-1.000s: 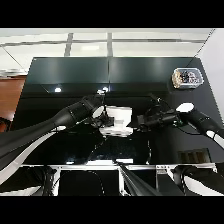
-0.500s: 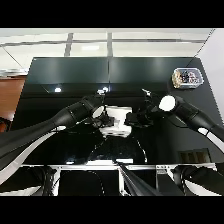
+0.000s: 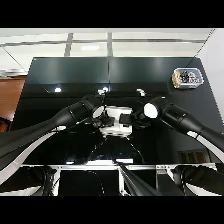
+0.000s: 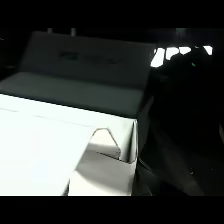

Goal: Fold the box and place the chain.

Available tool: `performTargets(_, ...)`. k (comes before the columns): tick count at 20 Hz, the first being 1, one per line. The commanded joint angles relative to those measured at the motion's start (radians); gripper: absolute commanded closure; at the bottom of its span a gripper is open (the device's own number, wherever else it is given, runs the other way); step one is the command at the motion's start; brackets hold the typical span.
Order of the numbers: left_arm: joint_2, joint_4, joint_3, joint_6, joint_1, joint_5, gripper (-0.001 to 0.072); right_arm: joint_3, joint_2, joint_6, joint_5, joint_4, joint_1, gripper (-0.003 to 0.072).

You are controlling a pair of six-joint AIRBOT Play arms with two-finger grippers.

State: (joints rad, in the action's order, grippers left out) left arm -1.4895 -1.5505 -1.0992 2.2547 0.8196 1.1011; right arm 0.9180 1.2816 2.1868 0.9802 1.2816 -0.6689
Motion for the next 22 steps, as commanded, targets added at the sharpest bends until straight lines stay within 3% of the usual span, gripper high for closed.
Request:
performTargets(1, 0.000, 0.000, 0.000, 0.000, 0.000, -0.001, 0.0686, 0.006, 0.038, 0.085, 0.008, 0.035, -0.040, 0.0239)
performTargets(2, 0.000, 0.000, 0.000, 0.000, 0.000, -0.001, 0.0685, 0.006, 0.043, 0.092, 0.004, 0.037, -0.046, 0.0240)
performTargets(3, 0.000, 0.000, 0.000, 0.000, 0.000, -0.001, 0.0685, 0.006, 0.044, 0.094, 0.002, 0.037, -0.046, 0.0351)
performTargets(4, 0.000, 0.000, 0.000, 0.000, 0.000, -0.001, 0.0686, 0.006, 0.044, 0.095, 0.002, 0.040, -0.046, 0.0373)
performTargets(9, 0.000, 0.000, 0.000, 0.000, 0.000, -0.001, 0.0685, 0.008, 0.051, 0.115, 0.013, 0.053, -0.046, 0.0374)
performTargets(16, 0.000, 0.000, 0.000, 0.000, 0.000, -0.001, 0.0686, 0.113, 0.121, 0.166, 0.152, 0.187, -0.064, 0.0375)
performTargets(22, 0.000, 0.000, 0.000, 0.000, 0.000, 0.000, 0.0686, 0.114, 0.161, 0.188, 0.146, 0.190, -0.100, 0.0382)
